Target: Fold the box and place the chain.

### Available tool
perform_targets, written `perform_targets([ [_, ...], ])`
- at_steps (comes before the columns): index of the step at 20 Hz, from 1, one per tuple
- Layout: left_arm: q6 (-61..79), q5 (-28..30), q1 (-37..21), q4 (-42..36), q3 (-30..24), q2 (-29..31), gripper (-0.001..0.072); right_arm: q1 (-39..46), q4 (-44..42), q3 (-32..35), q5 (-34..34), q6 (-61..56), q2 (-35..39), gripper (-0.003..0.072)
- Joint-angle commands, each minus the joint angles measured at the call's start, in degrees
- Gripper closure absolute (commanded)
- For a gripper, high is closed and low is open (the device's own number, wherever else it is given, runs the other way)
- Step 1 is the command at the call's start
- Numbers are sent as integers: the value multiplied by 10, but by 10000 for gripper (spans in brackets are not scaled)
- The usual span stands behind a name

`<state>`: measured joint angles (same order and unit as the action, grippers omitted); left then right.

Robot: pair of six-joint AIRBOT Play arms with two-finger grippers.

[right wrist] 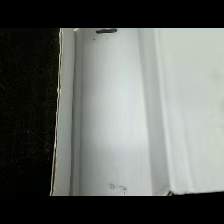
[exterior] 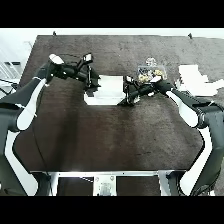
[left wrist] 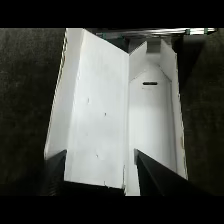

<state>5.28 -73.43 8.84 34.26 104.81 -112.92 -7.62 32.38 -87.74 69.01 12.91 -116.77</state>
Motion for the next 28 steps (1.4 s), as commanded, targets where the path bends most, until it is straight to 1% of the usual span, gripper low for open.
perform_targets([
  [1, -38, -95, -6, 96, 40, 0, 222, 0, 0, 0, 0, 0, 0, 155],
  [3, -70, -104, 5, 183, 37, -3, 222, 0, 0, 0, 0, 0, 0, 155],
  [4, -79, -101, 9, 210, 31, -4, 222, 0, 0, 0, 0, 0, 0, 155],
  [5, -83, -94, 11, 218, 22, -4, 214, 0, 0, 0, 0, 0, 0, 155],
  [9, -83, -47, 15, 211, -15, -4, 214, 0, 0, 0, 0, 0, 0, 155],
  [11, -82, -42, 15, 197, -24, -4, 214, 0, 0, 0, 0, 0, 0, 155],
  [16, -82, -36, 31, 195, -33, -4, 214, 0, 0, 0, 0, 0, 0, 155],
  [20, -83, -3, 53, 233, -40, -5, 214, 0, 0, 0, 0, 0, 0, 155],
  [22, -83, 10, 53, 233, -40, -5, 214, 0, 0, 0, 0, 0, 0, 155],
  [28, -85, 9, 53, 223, -40, -6, 216, 0, 0, 0, 0, 0, 0, 155],
])
